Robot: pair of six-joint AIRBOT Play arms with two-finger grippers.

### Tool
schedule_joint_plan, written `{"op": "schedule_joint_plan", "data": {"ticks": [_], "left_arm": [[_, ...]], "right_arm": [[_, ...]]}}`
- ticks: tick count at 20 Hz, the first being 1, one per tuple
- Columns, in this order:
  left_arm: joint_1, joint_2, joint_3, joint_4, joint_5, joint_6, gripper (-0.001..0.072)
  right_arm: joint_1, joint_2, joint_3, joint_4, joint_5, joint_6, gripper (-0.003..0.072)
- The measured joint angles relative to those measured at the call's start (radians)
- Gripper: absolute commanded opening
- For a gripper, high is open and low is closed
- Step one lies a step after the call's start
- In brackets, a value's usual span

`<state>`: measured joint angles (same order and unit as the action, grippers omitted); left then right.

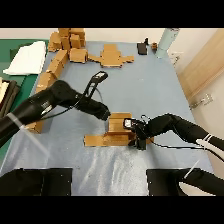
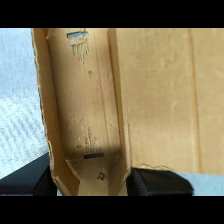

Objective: Fold the box.

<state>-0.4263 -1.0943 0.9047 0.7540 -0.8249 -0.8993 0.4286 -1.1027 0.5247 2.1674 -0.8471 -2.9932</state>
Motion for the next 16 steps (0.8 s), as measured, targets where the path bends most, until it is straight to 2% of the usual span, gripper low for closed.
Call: {"op": "schedule_joint_plan", "data": {"ticks": [3, 7, 8, 9, 10, 13, 16], "left_arm": [[0.0, 0.136, -0.12, 0.013, 0.008, 0.129, 0.0011], [-0.011, 0.239, -0.266, -0.016, 0.051, 0.381, 0.0014], [-0.004, 0.25, -0.305, -0.055, 0.068, 0.497, 0.0122], [0.005, 0.257, -0.352, -0.113, 0.084, 0.645, 0.0538], [0.013, 0.258, -0.392, -0.175, 0.098, 0.788, 0.0693], [0.025, 0.229, -0.484, -0.37, 0.131, 1.136, 0.0693], [0.01, 0.173, -0.52, -0.5, 0.178, 1.309, 0.0692]], "right_arm": [[0.0, 0.0, 0.0, -0.002, 0.0, 0.0, 0.0497], [0.0, 0.0, 0.0, -0.002, 0.0, 0.0, 0.0497], [0.0, 0.0, 0.0, -0.002, 0.0, 0.0, 0.0497], [0.0, 0.0, 0.0, -0.003, 0.0, 0.0, 0.0497], [0.0, 0.0, 0.0, -0.006, 0.0, 0.0, 0.0497], [-0.001, 0.0, 0.0, -0.01, 0.0, 0.0, 0.0497], [-0.002, 0.0, 0.0, -0.014, 0.0, 0.0, 0.0497]]}}
